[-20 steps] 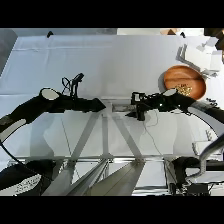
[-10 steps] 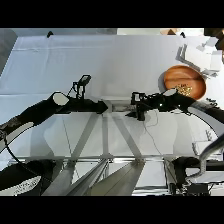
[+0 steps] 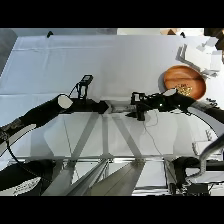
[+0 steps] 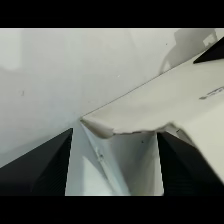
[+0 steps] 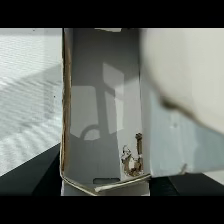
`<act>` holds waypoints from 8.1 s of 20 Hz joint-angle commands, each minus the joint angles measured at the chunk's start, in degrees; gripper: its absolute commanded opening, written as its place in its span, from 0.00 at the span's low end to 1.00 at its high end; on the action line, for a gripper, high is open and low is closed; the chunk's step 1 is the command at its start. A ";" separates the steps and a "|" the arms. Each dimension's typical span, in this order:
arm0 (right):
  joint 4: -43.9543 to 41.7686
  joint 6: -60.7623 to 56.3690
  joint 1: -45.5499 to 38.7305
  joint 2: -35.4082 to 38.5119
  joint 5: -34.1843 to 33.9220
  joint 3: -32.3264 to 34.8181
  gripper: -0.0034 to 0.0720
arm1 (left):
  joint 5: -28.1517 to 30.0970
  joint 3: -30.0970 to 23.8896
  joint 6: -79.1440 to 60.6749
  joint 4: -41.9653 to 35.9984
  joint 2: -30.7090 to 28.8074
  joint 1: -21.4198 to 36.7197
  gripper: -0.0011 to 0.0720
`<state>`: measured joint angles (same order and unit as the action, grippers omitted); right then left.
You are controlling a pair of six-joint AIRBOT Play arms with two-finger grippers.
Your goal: Fold the box and place the chain.
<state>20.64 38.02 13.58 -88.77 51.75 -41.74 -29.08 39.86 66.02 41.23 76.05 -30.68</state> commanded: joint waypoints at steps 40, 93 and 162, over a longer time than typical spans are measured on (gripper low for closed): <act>0.09 -0.02 0.02 -0.02 -0.09 -0.04 0.57 | -20.90 20.85 77.37 53.75 12.57 -16.22 0.37; 0.09 -0.02 0.02 -0.02 -0.09 -0.04 0.57 | -29.64 3.61 -90.27 -12.50 4.20 16.41 0.98; 0.09 -0.02 0.02 -0.02 -0.09 -0.04 0.57 | -25.92 4.48 -100.69 -24.76 14.58 12.94 0.97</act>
<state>20.75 38.02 13.58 -88.77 51.64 -41.74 -55.48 44.27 -34.85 16.45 90.59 -17.54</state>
